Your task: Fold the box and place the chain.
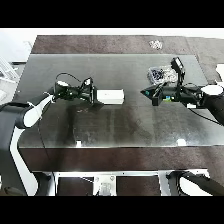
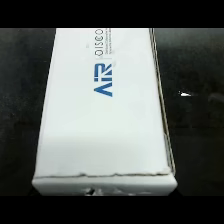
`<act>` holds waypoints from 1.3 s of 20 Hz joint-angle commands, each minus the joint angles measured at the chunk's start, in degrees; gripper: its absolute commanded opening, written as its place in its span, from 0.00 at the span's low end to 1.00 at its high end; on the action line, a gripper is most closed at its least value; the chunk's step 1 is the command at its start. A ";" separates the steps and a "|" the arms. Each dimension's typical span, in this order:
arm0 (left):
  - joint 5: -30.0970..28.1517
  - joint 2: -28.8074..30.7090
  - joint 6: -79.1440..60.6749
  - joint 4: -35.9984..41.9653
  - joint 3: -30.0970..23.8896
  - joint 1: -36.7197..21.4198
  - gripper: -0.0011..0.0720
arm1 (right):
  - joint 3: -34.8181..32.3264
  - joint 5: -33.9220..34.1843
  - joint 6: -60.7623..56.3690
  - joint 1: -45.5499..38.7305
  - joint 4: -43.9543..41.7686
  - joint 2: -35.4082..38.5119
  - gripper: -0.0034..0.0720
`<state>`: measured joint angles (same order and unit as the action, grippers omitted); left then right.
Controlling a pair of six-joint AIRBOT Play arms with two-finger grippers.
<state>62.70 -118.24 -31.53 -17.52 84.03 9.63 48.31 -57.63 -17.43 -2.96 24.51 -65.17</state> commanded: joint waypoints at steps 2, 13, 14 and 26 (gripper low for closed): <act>2.19 1.03 0.33 0.31 1.25 -0.26 0.04 | -2.78 1.77 -0.15 -0.46 -0.07 0.72 0.05; -2.58 17.62 19.50 -0.37 1.09 -15.17 0.04 | -2.80 2.27 -0.39 -1.88 -0.09 0.70 0.05; -3.63 18.99 20.59 -0.39 1.09 -17.92 0.04 | -2.82 2.38 -0.39 -1.88 -0.11 0.70 0.05; -43.19 16.87 35.34 0.00 -1.22 -33.81 0.04 | -2.84 6.78 -0.57 -1.84 -1.64 0.63 0.05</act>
<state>28.18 -99.18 -1.06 -17.50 83.42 -22.98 45.50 -52.03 -17.98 -4.86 23.24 -64.49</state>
